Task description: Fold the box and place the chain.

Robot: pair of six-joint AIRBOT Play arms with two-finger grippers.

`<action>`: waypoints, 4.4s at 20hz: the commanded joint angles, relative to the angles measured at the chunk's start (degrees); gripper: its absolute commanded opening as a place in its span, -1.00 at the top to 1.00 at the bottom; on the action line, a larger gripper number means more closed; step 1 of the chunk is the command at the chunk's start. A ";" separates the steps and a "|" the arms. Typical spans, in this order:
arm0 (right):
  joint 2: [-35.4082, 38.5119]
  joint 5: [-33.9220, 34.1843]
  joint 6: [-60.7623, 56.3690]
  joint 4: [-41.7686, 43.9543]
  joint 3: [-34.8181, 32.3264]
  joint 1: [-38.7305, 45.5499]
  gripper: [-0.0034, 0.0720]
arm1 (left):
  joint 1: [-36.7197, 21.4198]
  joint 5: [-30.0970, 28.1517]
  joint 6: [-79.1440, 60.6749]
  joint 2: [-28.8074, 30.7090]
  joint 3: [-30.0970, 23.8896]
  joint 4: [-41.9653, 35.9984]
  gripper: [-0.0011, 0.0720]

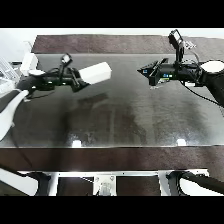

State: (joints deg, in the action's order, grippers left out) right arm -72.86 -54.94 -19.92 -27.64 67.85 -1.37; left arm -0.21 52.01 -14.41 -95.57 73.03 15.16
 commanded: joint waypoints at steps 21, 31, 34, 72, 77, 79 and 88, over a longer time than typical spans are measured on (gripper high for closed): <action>0.74 0.09 -6.08 0.50 -0.13 -0.09 0.88 | -36.70 -27.56 1.16 19.37 -30.01 -2.19 0.93; 0.74 0.07 -6.91 0.66 -0.22 -0.72 0.88 | -36.68 -30.45 -5.90 12.46 -26.91 -12.57 0.91; 0.74 0.09 -6.95 0.68 -0.20 -0.70 0.77 | -36.68 -29.90 -5.11 12.35 -25.53 -12.26 -0.70; 60.52 36.50 -9.44 -1.99 -54.77 -0.44 0.88 | 18.43 -46.01 13.49 63.47 -55.76 -10.51 0.93; 60.72 36.50 -9.66 -1.95 -59.17 -0.44 0.88 | 19.80 -45.62 14.58 63.43 -56.13 -10.56 0.91; 60.72 36.50 -9.66 -1.97 -59.60 -0.44 0.88 | 19.80 -45.38 14.53 63.43 -56.13 -10.54 0.91; 60.72 36.50 -9.66 -1.97 -59.60 -0.44 0.88 | 19.80 -45.40 14.47 63.43 -56.13 -10.54 0.91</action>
State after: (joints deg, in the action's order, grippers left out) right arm -12.19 -18.37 -29.56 -29.61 8.34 -1.76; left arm 19.55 6.63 0.08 -32.18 16.95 4.60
